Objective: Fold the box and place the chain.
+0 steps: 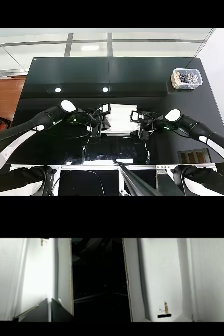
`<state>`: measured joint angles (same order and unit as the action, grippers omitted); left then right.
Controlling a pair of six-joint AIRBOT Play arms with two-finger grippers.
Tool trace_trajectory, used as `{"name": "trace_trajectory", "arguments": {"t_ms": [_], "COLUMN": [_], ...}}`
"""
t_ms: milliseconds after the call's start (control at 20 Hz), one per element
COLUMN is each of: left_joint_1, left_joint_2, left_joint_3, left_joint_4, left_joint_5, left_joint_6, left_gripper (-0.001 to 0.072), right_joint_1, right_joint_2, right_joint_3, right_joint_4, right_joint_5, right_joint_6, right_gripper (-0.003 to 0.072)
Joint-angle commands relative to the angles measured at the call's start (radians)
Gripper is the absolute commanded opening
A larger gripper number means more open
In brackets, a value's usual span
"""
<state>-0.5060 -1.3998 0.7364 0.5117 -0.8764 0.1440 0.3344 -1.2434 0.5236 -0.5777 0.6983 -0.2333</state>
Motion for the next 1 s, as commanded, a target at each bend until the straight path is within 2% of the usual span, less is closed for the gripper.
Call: {"name": "trace_trajectory", "arguments": {"t_ms": [0, 150, 250, 400, 550, 600, 700, 800, 950], "left_joint_1": [0.011, 0.097, 0.188, 0.354, 0.513, 0.553, 0.599, 0.587, 0.504], "left_joint_2": [0.044, 0.154, 0.237, 0.310, 0.282, 0.253, 0.167, 0.089, 0.017], "left_joint_3": [0.000, 0.000, 0.000, -0.002, -0.051, -0.077, -0.132, -0.150, -0.149], "left_joint_4": [0.102, 0.311, 0.444, 0.525, 0.459, 0.384, 0.177, 0.090, 0.061], "left_joint_5": [-0.004, -0.029, -0.051, -0.059, -0.139, -0.196, -0.307, -0.329, -0.260], "left_joint_6": [-0.127, -0.534, -0.688, -1.079, -1.436, -1.450, -1.323, -1.246, -1.255], "left_gripper": [0.0024, 0.0024, 0.0023, 0.0024, 0.0025, 0.0026, 0.0025, 0.0024, 0.0023], "right_joint_1": [0.000, 0.000, 0.000, 0.000, 0.000, 0.000, 0.000, 0.000, 0.000], "right_joint_2": [-0.001, -0.001, -0.001, -0.001, -0.001, -0.001, -0.001, -0.001, -0.001], "right_joint_3": [0.000, 0.000, 0.000, 0.000, 0.000, 0.000, 0.000, 0.000, 0.000], "right_joint_4": [0.000, 0.000, 0.000, 0.000, 0.000, 0.000, 0.000, 0.000, 0.000], "right_joint_5": [0.000, 0.000, 0.000, 0.001, 0.000, 0.001, 0.000, 0.000, 0.000], "right_joint_6": [0.000, 0.000, 0.001, 0.000, 0.000, 0.000, 0.000, 0.000, 0.000], "right_gripper": [0.0228, 0.0228, 0.0228, 0.0228, 0.0228, 0.0228, 0.0228, 0.0228, 0.0228]}}
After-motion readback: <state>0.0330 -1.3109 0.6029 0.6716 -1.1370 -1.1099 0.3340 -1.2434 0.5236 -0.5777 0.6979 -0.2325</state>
